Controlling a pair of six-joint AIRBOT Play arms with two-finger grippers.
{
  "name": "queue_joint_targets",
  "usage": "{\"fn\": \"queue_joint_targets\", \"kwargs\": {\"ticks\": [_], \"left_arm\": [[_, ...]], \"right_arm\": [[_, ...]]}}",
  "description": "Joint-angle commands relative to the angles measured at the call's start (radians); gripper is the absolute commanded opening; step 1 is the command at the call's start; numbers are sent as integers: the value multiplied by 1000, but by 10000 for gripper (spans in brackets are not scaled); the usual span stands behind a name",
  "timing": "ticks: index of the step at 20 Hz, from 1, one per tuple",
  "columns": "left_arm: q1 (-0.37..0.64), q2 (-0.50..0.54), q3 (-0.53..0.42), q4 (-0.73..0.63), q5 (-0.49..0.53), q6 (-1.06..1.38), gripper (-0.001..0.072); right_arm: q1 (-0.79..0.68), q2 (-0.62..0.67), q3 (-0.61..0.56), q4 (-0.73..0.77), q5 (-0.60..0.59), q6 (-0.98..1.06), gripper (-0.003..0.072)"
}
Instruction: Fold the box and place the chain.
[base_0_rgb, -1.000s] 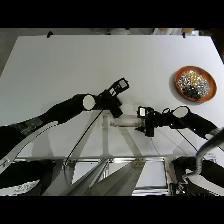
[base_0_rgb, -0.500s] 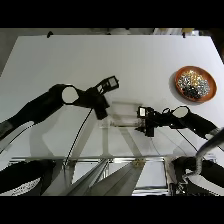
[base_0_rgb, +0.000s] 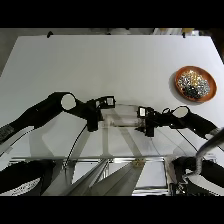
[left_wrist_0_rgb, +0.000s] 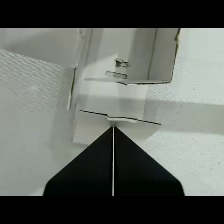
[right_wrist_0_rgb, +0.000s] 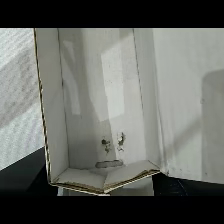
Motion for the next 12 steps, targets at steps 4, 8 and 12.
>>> {"fn": "queue_joint_targets", "kwargs": {"ticks": [4,8,12], "left_arm": [[1,38,-10,1,31,40,2],[-49,142,-10,6,56,31,1],[-93,72,-10,-5,66,31,1]], "right_arm": [[0,0,0,0,1,0,328],[0,0,0,0,0,0,328],[0,0,0,0,0,0,328]]}}
